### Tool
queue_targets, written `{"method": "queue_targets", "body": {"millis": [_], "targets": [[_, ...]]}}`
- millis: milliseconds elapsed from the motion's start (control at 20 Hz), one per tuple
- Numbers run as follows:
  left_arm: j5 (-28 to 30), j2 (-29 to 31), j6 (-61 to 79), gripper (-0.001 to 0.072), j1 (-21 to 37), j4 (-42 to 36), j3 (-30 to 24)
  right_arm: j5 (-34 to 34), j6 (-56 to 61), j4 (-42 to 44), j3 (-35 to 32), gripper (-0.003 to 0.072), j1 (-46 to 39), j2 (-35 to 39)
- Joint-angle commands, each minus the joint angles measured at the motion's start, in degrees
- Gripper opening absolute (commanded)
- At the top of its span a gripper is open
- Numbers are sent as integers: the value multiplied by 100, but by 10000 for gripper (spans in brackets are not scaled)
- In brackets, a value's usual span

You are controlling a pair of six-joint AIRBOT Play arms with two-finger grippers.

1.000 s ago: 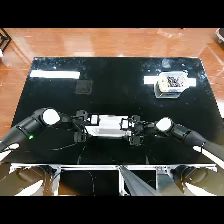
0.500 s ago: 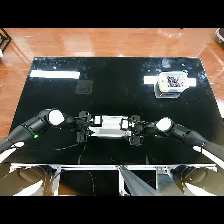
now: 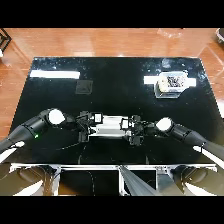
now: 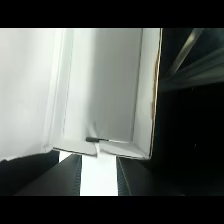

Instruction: Fold the box and place the chain.

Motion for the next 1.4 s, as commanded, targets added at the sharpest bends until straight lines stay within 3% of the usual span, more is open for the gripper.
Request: {"method": "queue_targets", "body": {"millis": [0, 250, 400, 700, 750, 850, 900, 950, 1000, 1050, 1100, 1150, 1200, 1250, 1300, 1350], "targets": [[-15, -79, -13, 316, -4, -463, -4, 2, 2, 4, 0, 246, 2, 0], [7, -114, -13, 314, -4, -667, -4, 2, 2, 4, 0, 246, 4, 0], [7, -219, -13, 212, -4, -688, -4, 2, 0, 4, 2, 246, 2, 0], [7, -411, -13, 208, -4, -732, -4, 2, 0, 4, 0, 247, 2, 0], [4, -411, -13, 216, -4, -745, -4, 2, 2, 4, 2, 246, 2, 0], [2, -411, -13, 371, -4, -852, -4, 2, 0, 4, 2, 247, 2, 0], [-17, -411, -13, 379, -4, -914, -4, 2, 0, 4, 2, 246, 2, 0], [-39, -411, -13, 372, -4, -916, -4, 2, 0, 4, 2, 246, 2, 0], [-57, -411, -13, 279, -4, -914, -4, 2, 0, 4, 2, 246, 2, 0], [-63, -413, -13, 259, -4, -918, -4, 2, 2, 4, 0, 246, 2, 0], [-48, -417, -15, 326, -17, -946, -4, 2, 2, 4, 0, 246, 2, 0], [-37, -417, -13, 459, -15, -946, -4, 2, 2, 4, 2, 247, 2, 0], [-39, -417, -15, 508, -15, -935, -2, 2, 0, 4, 2, 246, 2, 0], [-42, -415, -15, 401, -15, -907, 0, 2, 0, 4, 0, 246, 2, 0], [-101, -409, -22, 201, -11, -839, 11, 2, 2, 4, 2, 246, 2, 0], [-221, -391, -68, 48, 9, -664, 57, 2, 0, 4, 2, 246, 2, 0]]}}
